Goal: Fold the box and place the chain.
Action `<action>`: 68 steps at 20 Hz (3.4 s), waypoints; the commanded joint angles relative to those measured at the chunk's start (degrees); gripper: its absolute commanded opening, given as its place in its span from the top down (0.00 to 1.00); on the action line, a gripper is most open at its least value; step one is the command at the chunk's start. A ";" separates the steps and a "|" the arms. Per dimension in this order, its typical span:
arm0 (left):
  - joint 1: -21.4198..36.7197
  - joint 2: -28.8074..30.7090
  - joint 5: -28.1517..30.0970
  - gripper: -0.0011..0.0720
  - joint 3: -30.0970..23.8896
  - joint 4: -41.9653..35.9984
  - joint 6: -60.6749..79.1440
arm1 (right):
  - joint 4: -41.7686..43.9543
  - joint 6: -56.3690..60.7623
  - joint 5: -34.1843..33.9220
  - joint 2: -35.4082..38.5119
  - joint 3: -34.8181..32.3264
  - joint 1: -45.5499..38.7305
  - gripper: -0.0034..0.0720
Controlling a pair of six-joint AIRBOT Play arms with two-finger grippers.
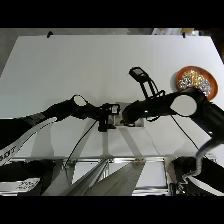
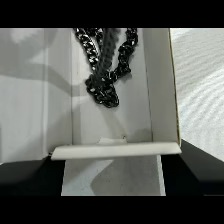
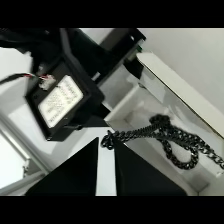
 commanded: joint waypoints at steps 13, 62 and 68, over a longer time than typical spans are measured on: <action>-0.02 0.04 -0.02 0.70 -0.02 0.00 0.00 | -9.90 -26.80 15.41 -2.58 10.99 -24.81 0.91; -0.02 0.04 -0.02 0.70 -0.02 0.00 0.00 | 7.17 -92.11 -0.48 -6.73 -16.68 -29.46 0.94; 0.00 0.04 -0.02 0.70 -0.02 0.00 0.00 | 8.26 -78.79 8.81 8.66 -16.68 -25.27 0.94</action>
